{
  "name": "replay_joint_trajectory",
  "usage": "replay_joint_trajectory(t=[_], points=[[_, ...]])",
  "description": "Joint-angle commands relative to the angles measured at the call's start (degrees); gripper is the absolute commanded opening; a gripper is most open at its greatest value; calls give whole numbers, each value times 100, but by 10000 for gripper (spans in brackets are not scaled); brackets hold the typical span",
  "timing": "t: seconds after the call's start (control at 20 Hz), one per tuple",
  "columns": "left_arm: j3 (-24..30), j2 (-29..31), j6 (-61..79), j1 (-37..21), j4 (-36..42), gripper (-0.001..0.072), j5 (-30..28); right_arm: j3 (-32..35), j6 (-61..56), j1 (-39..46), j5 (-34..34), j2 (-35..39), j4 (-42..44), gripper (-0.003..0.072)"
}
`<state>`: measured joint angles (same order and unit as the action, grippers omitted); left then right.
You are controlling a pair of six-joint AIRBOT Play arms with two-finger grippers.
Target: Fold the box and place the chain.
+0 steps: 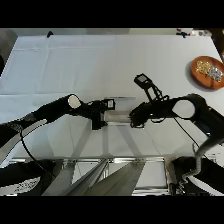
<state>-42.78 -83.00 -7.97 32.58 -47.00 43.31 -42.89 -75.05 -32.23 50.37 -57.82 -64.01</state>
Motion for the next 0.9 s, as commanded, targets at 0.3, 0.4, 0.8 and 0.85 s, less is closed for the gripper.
replay_joint_trajectory(t=[0.3, 0.4, 0.8, 0.85], points=[[2, 4, 0, 2, 0, 135, -2, -11, 9, -197, -798, -1005, 433, 10], [2, 4, 0, 2, 0, 135, 0, -153, 50, -197, -796, -1130, 597, 10], [2, 4, 0, 2, 0, 135, -2, -693, 48, -151, 9, -1663, 643, 10], [2, 4, 0, 2, 0, 135, -2, -691, 50, -151, 101, -1749, 693, 11]])
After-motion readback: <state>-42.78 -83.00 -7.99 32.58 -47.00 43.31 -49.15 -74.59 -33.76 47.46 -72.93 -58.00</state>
